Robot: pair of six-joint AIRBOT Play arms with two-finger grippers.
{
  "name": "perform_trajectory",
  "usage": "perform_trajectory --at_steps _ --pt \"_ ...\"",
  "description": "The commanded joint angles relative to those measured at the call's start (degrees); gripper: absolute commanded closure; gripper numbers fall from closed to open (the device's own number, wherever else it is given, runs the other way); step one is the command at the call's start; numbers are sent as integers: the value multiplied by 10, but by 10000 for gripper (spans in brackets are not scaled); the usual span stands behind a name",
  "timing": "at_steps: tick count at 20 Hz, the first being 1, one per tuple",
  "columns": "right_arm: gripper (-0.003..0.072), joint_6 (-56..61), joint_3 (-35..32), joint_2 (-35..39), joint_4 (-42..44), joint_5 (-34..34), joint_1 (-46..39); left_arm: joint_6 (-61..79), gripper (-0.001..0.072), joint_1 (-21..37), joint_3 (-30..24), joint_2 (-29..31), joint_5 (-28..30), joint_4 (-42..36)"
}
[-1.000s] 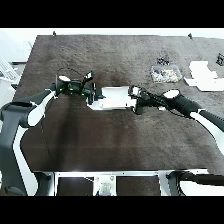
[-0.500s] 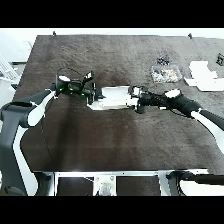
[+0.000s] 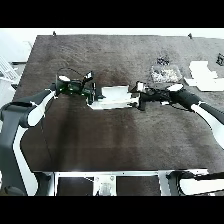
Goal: Fold the box and place the chain.
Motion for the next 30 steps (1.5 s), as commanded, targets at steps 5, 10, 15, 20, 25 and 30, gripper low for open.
perform_trajectory --at_steps 5,10,15,20,25,30 --pt "-17 5 38 -40 -1 72 -26 0 688 0 0 0 0 0" --pt "-16 4 73 -78 -1 98 -32 0 688 0 0 0 -1 0" --pt "-17 3 99 -96 -7 117 -35 0 687 0 0 0 -1 0" --pt "-16 7 108 -123 -6 157 -36 0 687 0 0 0 -1 0" --pt "-16 9 110 -124 -5 158 -34 0 688 0 0 0 -1 0" --pt "-17 19 119 -128 -7 171 -33 0 688 0 0 0 -2 0"
